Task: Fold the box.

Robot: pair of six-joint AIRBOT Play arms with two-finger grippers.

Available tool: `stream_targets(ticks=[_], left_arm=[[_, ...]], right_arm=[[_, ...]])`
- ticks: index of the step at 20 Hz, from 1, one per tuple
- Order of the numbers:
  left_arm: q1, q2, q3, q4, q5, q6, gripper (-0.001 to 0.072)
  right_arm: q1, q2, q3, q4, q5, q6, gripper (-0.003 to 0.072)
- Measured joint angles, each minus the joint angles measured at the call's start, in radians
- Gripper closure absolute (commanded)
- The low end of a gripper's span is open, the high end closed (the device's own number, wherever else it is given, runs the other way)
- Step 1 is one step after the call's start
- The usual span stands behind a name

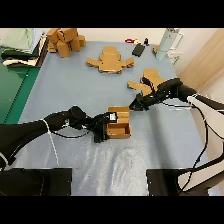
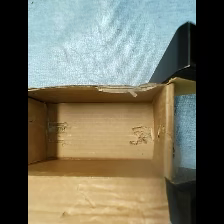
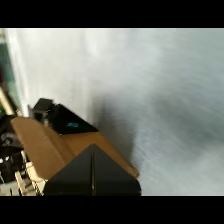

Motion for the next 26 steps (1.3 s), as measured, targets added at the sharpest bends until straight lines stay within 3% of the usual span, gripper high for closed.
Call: stream_targets(ticks=[4,9,15,22,23,26], left_arm=[[0.0,0.0,0.0,0.0,0.0,0.0,0.0223],[0.0,0.0,0.0,0.0,0.0,0.0,0.0223],[0.0,0.0,0.0,0.0,0.0,0.0,0.0223],[0.0,0.0,0.0,0.0,0.0,0.0,0.0223],[0.0,0.0,0.0,0.0,0.0,0.0,0.0223],[0.0,0.0,0.0,0.0,0.0,0.0,0.0224]], right_arm=[[0.081,0.047,-0.068,0.062,-0.048,-0.138,0.0685],[0.176,0.226,-0.25,0.021,0.075,-0.225,0.0684],[0.356,0.476,-0.412,-0.167,0.34,-0.25,0.0683],[0.601,0.735,-0.541,-0.563,0.715,-0.251,0.068],[0.632,0.763,-0.566,-0.618,0.767,-0.251,0.0644],[0.717,0.818,-0.635,-0.755,0.886,-0.256,0.0398]])
